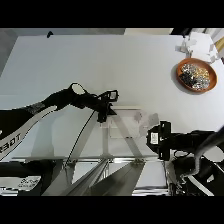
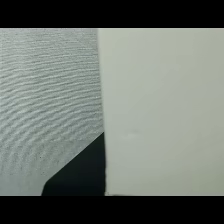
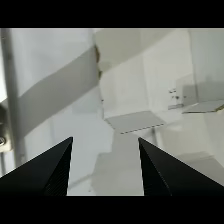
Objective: Fold the box and place the chain.
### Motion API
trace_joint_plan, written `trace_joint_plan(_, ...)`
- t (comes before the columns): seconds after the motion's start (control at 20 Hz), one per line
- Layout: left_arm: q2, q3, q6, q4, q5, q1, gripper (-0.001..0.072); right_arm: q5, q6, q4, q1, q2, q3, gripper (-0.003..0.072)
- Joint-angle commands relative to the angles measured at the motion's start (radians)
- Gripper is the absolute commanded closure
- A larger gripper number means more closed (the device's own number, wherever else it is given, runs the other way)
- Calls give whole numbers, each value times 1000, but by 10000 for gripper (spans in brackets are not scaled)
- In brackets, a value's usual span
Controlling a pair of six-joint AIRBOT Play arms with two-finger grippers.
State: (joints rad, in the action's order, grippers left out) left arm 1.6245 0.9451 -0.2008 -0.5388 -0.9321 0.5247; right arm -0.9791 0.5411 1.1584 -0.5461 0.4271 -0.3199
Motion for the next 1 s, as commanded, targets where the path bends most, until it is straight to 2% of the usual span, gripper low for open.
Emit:
trace_joint_plan(0.0, 1, 1, 0, 0, 0, 1, 699, 135, -27, 9, -2, -1, 69, 226)
trace_joint_plan(0.25, 1, 1, 0, 0, 0, 1, 699, 209, -264, 8, -2, 4, 163, 226)
trace_joint_plan(0.45, 1, 1, 0, 0, 0, 1, 699, 321, -274, 4, -13, 92, 166, 226)
trace_joint_plan(0.7, 1, 1, 0, 0, 0, 1, 699, 497, -288, 4, -151, 207, 166, 225)
trace_joint_plan(0.95, 1, 1, 0, 0, 0, 1, 699, 546, -287, 11, -152, 209, 166, 225)
